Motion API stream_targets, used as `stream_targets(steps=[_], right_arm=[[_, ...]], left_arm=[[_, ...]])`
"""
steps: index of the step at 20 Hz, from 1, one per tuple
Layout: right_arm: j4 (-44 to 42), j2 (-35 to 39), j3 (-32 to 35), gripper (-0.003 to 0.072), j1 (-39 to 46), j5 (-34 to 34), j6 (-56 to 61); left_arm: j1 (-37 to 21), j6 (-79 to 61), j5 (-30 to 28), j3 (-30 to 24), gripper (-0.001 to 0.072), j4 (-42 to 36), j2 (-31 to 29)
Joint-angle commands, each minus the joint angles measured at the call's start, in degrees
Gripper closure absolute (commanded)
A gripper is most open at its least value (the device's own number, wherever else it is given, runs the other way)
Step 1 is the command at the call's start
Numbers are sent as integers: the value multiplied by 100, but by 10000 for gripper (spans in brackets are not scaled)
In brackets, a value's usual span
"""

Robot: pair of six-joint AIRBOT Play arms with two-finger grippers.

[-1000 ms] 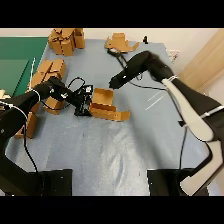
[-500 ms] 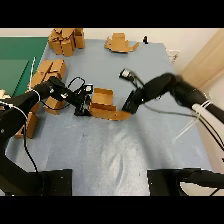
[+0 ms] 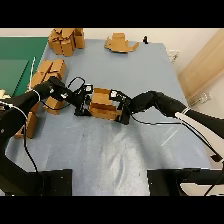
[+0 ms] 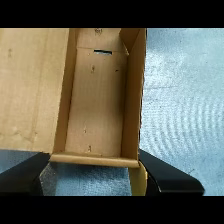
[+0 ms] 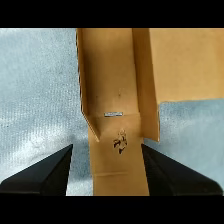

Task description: Fold the box.

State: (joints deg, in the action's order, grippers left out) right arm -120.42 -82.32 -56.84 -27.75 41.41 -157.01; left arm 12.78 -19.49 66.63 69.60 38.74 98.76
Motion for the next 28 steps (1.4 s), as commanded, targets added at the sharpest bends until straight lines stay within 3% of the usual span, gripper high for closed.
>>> stream_targets(steps=[1, 11, 12, 13, 16, 17, 22, 28], right_arm=[[-46, -142, 24, 6, -22, -402, -162], [-308, -140, 24, 25, -52, -610, -98], [-380, -140, 24, 51, -72, -555, -98], [-389, -140, 24, 141, -103, -492, -98], [-393, -140, 24, 317, -212, -424, -98], [-391, -140, 24, 344, -238, -431, -98], [-417, -140, 24, 344, -273, -577, -98], [-354, -116, 24, 344, -334, -122, 11]], left_arm=[[0, 2, -15, 2, 187, 0, 2], [0, 2, -17, 2, 187, 0, 2], [0, 2, -15, 2, 187, 0, 2], [0, 2, -15, 2, 187, 0, 2], [0, 2, -15, 2, 186, -2, 2], [0, 2, -15, 2, 187, 0, 2], [0, 2, -15, 2, 187, 0, 2], [0, 2, -15, 2, 187, 0, 2]])
